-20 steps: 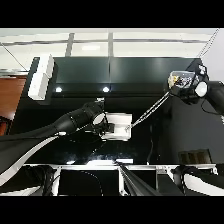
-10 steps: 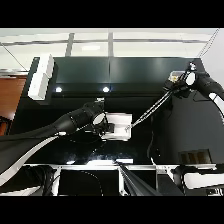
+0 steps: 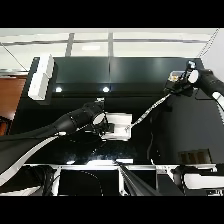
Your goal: Fold the box and place the chain.
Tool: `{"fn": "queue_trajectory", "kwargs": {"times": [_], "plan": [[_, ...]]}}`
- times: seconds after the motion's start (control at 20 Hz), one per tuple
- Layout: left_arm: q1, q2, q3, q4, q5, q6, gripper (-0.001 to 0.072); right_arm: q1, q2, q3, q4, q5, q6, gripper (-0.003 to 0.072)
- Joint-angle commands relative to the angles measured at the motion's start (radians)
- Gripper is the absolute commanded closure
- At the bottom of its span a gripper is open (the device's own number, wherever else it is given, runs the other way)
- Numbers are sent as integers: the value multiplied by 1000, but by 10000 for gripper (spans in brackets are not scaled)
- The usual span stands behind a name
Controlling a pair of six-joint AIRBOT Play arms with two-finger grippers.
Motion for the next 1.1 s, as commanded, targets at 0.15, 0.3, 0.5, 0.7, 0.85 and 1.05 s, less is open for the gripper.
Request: {"fn": "queue_trajectory", "kwargs": {"times": [0.15,0.3,0.5,0.7,0.85,1.05], "plan": [[1,0,1,0,0,0,678,1,338,1,-1,116,-198,674],[1,0,1,0,0,0,678,2,533,1,27,189,-235,674],[1,0,1,0,0,0,678,33,726,1,158,296,-281,674],[1,0,1,0,0,0,678,151,798,1,308,388,-282,674],[1,0,1,0,0,0,678,277,798,1,359,373,-271,674],[1,0,1,0,0,0,678,413,795,1,388,338,-237,674]]}}
